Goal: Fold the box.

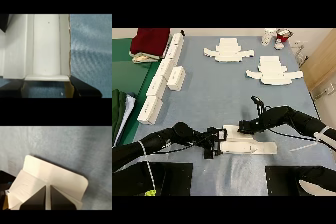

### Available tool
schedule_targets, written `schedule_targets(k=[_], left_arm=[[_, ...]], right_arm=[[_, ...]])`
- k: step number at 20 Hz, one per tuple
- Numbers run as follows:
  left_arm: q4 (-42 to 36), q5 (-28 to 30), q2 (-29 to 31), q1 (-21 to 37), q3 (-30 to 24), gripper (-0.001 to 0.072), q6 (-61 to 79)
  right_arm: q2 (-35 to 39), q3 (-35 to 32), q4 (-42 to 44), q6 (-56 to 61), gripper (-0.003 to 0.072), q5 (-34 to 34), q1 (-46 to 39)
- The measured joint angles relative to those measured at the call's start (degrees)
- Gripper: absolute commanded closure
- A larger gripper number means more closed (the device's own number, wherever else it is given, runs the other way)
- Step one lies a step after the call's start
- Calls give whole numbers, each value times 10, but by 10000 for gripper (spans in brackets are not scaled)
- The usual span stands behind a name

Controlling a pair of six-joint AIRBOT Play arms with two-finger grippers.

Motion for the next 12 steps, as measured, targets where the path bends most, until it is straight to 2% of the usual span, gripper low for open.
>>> schedule_targets(k=[7,12], left_arm=[[0,2,0,0,0,287,0],[-1,7,0,0,0,287,-2]], right_arm=[[3,6,-5,-14,605,-20,-1],[75,24,-42,-69,605,-34,-2]])
